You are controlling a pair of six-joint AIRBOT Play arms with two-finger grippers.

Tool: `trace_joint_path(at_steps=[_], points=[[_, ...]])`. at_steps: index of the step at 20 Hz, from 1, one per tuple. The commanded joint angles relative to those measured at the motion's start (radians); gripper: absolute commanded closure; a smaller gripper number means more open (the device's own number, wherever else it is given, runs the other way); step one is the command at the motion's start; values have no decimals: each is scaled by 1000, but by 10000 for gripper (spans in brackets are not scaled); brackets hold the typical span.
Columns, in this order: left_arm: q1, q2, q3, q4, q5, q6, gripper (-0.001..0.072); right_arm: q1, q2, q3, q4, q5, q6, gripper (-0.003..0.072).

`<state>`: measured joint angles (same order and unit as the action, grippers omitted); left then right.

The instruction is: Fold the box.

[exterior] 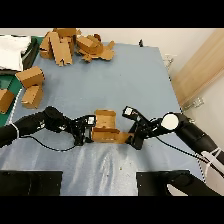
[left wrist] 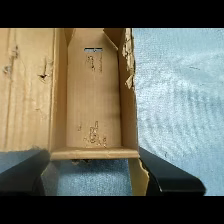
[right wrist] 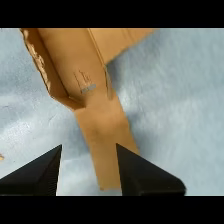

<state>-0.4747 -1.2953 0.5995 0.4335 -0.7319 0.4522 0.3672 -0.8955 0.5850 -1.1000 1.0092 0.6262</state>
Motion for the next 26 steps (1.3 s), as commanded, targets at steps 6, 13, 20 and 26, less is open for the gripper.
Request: trace_joint_path(at_steps=[6, 13, 20, 26], points=[[1, 0, 1, 0, 0, 1, 259, 103, -104, -5, -8, -234, -227, 145], [1, 0, 1, 0, 0, 1, 259, 103, -115, -5, 0, -260, -261, 145], [1, 0, 1, 0, 0, 1, 259, 114, -115, -5, 57, -261, -261, 147], [1, 0, 1, 0, -1, 1, 259, 115, -116, -5, 118, -217, -261, 466]])
